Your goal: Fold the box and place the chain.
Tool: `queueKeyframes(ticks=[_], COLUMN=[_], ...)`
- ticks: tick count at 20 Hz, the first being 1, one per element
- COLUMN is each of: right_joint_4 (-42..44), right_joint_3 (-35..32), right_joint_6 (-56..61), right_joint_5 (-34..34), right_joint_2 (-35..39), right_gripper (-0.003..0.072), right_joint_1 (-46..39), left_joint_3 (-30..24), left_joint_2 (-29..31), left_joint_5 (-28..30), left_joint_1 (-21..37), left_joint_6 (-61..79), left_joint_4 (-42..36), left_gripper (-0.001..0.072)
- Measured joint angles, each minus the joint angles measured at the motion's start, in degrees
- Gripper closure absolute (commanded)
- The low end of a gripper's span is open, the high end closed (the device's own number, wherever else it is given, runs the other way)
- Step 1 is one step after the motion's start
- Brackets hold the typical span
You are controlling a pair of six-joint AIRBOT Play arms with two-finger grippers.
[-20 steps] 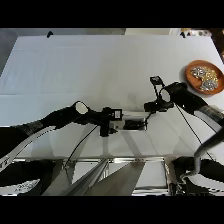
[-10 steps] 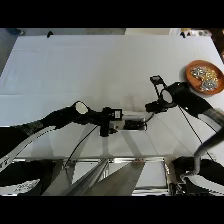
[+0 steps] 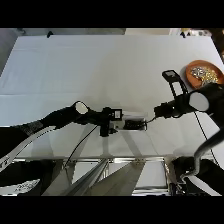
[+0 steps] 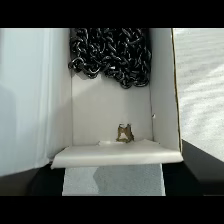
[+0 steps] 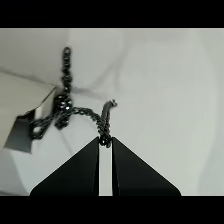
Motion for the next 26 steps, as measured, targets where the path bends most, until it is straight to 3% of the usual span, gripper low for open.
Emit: queueKeyframes(ticks=[4, 10, 23, 24, 25, 26], right_joint_4=[8.92, 22.08, 30.25, 30.42, 30.60, 30.75], right_joint_3=[0.00, -0.15, -11.23, -11.43, -11.63, -11.78], right_joint_6=[-3.02, -8.79, -20.48, -21.07, -21.44, -21.68], right_joint_5=[0.92, -2.19, -14.29, -15.08, -15.85, -16.76], right_joint_2=[5.75, 7.89, 6.40, 5.88, 5.35, 4.87], right_gripper=[0.0665, 0.0665, 0.0662, 0.0626, 0.0516, 0.0476], right_joint_1=[0.00, 0.00, 3.34, 4.42, 5.35, 6.16], left_joint_3=[0.00, 0.00, 0.00, 0.00, 0.00, 0.00], left_joint_2=[0.00, 0.00, 0.00, 0.00, 0.00, 0.00], left_joint_5=[0.00, 0.00, 0.00, -0.02, 0.00, -0.02], left_joint_1=[0.00, 0.00, 0.00, 0.00, 0.00, 0.00], left_joint_6=[0.00, 0.00, 0.00, 0.00, 0.00, 0.00], left_joint_4=[0.00, -0.02, -0.02, 0.00, -0.02, 0.00], left_gripper=[0.0659, 0.0659, 0.0659, 0.0659, 0.0659, 0.0659])
